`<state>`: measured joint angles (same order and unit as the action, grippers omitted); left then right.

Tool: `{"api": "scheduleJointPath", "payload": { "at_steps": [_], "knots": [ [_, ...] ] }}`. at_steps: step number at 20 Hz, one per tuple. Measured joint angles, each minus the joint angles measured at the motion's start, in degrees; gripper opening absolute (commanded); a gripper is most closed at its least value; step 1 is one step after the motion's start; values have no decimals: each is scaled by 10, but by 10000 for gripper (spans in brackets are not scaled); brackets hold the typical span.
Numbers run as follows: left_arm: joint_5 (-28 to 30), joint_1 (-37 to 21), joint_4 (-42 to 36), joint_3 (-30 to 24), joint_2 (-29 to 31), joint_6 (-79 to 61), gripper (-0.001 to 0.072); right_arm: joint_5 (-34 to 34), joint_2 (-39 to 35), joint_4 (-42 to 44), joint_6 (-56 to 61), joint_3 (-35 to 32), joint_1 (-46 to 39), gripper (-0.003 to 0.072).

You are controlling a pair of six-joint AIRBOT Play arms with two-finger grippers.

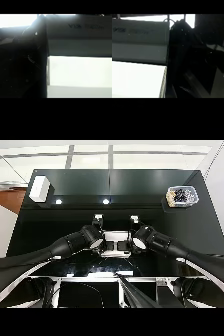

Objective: Fold the box and place the chain.

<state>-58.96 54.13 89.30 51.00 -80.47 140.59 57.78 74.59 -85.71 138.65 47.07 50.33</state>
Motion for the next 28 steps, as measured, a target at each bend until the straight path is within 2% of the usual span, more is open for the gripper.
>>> {"api": "scheduleJointPath", "payload": {
  "at_steps": [3,4,5,6,14,16,17,23,25,28],
  "knots": [
    [0,0,0,0,0,0,30,-2,4,1,0,0,0,249],
    [0,0,0,0,0,0,30,-3,4,1,0,0,0,226],
    [0,0,0,0,0,0,30,-4,5,1,0,0,0,146],
    [0,0,0,0,0,0,30,-7,5,3,0,0,0,128],
    [0,0,0,0,0,0,30,-14,5,10,0,0,0,134],
    [0,0,0,0,0,1,30,-16,5,13,0,0,0,240],
    [0,0,0,0,0,1,30,-19,5,15,0,0,0,250],
    [0,0,0,0,0,0,30,-9,6,16,0,4,0,248],
    [0,0,0,0,0,0,30,-2,6,15,0,8,0,190],
    [0,0,0,0,0,0,30,7,6,12,0,10,0,190]
  ]
}}
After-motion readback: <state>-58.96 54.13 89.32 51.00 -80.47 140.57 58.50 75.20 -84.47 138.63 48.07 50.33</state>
